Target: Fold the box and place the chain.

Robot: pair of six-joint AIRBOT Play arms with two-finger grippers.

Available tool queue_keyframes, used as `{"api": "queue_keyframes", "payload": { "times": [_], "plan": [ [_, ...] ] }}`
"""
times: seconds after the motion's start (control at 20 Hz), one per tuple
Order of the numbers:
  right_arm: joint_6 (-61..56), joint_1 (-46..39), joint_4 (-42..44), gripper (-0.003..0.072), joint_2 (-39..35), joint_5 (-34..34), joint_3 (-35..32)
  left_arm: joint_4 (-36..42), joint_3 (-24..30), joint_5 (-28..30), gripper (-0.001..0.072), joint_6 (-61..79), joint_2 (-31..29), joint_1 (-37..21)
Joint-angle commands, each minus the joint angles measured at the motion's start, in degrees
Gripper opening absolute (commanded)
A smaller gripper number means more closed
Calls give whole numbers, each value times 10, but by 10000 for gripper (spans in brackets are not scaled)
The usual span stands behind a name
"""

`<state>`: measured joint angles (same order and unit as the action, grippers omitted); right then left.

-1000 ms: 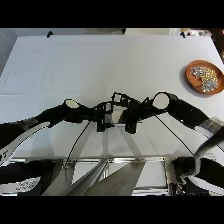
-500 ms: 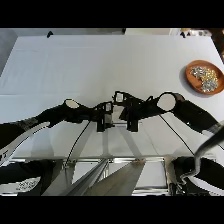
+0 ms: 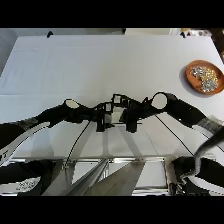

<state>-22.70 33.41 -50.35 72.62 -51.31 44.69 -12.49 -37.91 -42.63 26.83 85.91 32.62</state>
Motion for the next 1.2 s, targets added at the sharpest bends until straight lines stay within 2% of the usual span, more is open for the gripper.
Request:
{"api": "queue_keyframes", "payload": {
  "times": [0.0,0.35,0.5,0.65,0.8,1.15],
  "plan": [
    [-9,0,-5,21,7,-3,-1,0,0,0,209,-1,0,0],
    [-25,0,-16,21,-84,0,0,0,0,0,209,-1,0,0],
    [-87,0,-81,21,-114,-11,0,0,0,0,209,-1,0,0],
    [-195,-28,-157,21,-116,-84,-1,0,0,0,209,-1,0,0],
    [-225,-69,-174,20,-116,-139,-5,0,0,0,209,-1,0,0],
    [-223,-86,-167,21,-110,-95,-45,0,0,0,209,-1,0,0]
  ]
}}
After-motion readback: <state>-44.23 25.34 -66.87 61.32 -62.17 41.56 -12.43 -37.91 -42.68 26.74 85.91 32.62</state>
